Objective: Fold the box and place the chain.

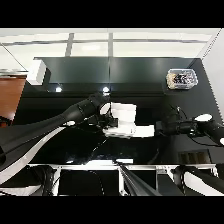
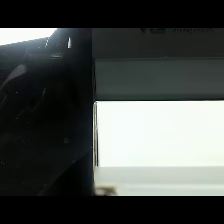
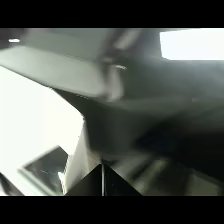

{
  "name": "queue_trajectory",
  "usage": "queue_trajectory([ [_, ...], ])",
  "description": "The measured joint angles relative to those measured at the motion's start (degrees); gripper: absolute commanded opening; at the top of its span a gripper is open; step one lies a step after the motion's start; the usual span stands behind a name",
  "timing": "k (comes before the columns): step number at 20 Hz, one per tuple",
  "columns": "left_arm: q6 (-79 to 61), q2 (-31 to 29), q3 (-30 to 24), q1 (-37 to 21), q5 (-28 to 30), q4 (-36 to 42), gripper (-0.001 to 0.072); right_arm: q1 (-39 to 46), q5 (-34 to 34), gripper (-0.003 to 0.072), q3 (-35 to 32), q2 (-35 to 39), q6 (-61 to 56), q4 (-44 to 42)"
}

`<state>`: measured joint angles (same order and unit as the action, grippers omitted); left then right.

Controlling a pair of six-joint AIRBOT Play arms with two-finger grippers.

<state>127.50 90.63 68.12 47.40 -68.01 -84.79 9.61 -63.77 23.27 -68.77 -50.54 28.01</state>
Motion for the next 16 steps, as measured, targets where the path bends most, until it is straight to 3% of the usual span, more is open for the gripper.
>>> queue_trajectory([
  [3, 0.2, 0.0, 0.0, 0.0, -0.1, 0.0, 0.0027, -1.7, -0.4, 0.0045, 0.6, -0.6, 4.3, -6.4],
  [5, 0.1, 0.0, 0.0, 0.0, -0.1, 0.0, 0.0027, -2.3, -1.4, 0.0618, 1.2, -0.8, 5.8, -8.3],
  [6, 0.1, 0.0, 0.0, 0.0, -0.1, 0.0, 0.0027, -2.5, -1.7, 0.0646, 1.4, -0.8, 6.3, -8.9],
  [12, 0.0, 0.0, 0.0, 0.0, 0.0, 0.0, 0.0027, -8.3, -0.5, 0.0639, 2.3, -0.9, 5.0, -9.6],
  [14, 0.0, 0.0, 0.0, 0.0, 0.0, 0.0, 0.0027, -11.8, 1.4, 0.0455, 3.8, -0.9, 2.9, -9.4],
  [16, 0.0, 0.0, 0.0, 0.0, 0.0, 0.0, 0.0027, -15.3, 2.6, 0.0455, 6.3, -0.9, -0.3, -7.3],
])
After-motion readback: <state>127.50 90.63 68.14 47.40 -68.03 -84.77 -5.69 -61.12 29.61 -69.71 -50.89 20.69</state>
